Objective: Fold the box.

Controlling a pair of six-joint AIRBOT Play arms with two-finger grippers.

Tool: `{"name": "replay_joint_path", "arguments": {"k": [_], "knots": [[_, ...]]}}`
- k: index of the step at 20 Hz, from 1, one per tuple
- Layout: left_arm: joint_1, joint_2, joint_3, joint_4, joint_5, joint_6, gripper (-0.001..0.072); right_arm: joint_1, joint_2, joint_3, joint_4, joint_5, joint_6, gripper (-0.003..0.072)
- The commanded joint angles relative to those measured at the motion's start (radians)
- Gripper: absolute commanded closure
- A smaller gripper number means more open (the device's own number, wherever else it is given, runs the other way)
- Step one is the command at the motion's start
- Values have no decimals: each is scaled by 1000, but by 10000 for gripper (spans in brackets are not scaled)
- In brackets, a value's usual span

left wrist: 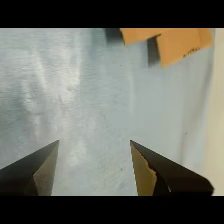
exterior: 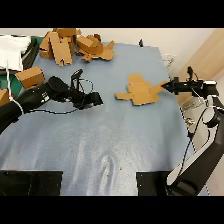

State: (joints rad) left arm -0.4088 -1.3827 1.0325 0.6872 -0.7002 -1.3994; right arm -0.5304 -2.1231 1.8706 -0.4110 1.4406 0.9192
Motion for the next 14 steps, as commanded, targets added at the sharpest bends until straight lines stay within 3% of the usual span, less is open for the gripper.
{"name": "replay_joint_path", "arguments": {"k": [1, 6, 11, 14], "knots": [[78, 4, 1, 1, -131, -2, 13, 95, 67, -124, 138, 59, -85, 687], [208, 13, 1, 16, -246, 68, 14, 208, 316, -468, 122, -85, -206, 687], [242, 13, -1, 16, -286, 168, 14, 330, 760, -946, -78, -486, -245, 687], [242, 13, -1, 16, -323, 199, 14, 418, 1043, -1248, -159, -756, -161, 687]]}}
